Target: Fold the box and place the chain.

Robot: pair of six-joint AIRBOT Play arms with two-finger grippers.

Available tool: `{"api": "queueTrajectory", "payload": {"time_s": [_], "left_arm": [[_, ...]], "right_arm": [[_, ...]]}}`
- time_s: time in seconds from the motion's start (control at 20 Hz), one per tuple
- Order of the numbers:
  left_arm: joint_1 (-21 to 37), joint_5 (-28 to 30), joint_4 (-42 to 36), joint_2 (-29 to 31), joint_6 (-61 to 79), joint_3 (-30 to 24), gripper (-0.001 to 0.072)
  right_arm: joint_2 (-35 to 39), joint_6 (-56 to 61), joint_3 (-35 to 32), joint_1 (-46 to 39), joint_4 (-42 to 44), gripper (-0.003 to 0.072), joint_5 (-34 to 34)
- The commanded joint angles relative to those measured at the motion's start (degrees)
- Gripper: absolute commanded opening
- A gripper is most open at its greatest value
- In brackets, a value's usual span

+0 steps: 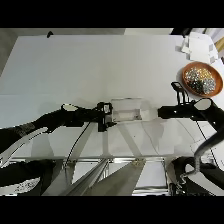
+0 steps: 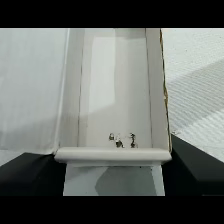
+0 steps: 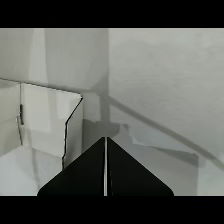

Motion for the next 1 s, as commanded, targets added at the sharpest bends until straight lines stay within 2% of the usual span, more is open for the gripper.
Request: {"api": "queueTrajectory", "payload": {"time_s": [0.0,0.25,0.5,0.7,0.95], "left_arm": [[0.0,0.0,0.0,0.0,0.0,0.0,0.0209],[0.0,0.0,0.0,0.0,0.0,0.0,0.0209],[0.0,0.0,0.0,0.0,0.0,0.0,0.0209],[0.0,0.0,0.0,0.0,0.0,0.0,0.0209],[0.0,0.0,0.0,0.0,0.0,0.0,0.0209]], "right_arm": [[-2.3,-4.9,0.0,0.4,4.8,0.0018,0.6],[-5.5,-5.7,0.0,0.4,5.9,0.0018,0.6],[-5.6,-6.3,0.0,0.4,6.8,0.0018,1.0],[-5.5,-13.4,0.0,0.4,13.7,0.0019,6.0],[-1.3,-13.6,0.0,0.4,13.8,0.0035,7.0]]}}
